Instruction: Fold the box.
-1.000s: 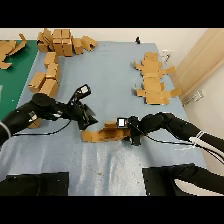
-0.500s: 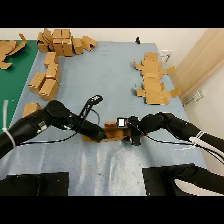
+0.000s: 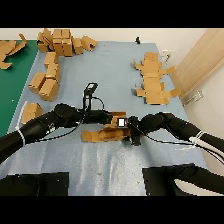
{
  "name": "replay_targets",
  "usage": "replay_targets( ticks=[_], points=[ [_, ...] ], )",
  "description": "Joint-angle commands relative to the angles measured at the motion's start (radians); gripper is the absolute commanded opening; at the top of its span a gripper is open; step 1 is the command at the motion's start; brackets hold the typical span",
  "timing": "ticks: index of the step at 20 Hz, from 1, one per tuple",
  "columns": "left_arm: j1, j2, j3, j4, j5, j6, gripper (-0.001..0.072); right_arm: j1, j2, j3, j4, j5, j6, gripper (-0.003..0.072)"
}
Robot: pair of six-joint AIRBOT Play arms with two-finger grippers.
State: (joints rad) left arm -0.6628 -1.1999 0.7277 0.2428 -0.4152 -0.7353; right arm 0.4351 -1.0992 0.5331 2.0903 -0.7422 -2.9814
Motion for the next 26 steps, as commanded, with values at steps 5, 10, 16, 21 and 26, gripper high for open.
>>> replay_targets(
  ticks=[5, 10, 16, 21, 26],
  points=[
    [-0.003, -0.159, 0.055, 0.043, -0.052, 0.009, 0.0011, 0.001, 0.0, -0.001, -0.008, 0.0, 0.0, 0.0499],
    [-0.003, -0.246, 0.138, 0.343, -0.154, -0.24, 0.0011, 0.001, -0.001, -0.001, -0.014, 0.0, 0.0, 0.0499],
    [-0.003, -0.266, 0.22, 0.476, -0.197, -0.347, 0.0012, 0.001, -0.001, -0.001, -0.014, 0.0, 0.0, 0.0499],
    [0.063, -0.235, 0.275, 0.476, -0.198, -0.195, 0.0012, 0.001, -0.001, -0.001, -0.014, 0.0, 0.0, 0.0499],
    [0.248, -0.092, 0.184, 0.476, -0.217, -0.071, 0.0011, 0.001, -0.001, -0.001, -0.014, 0.0, 0.0, 0.0499]
  ],
)
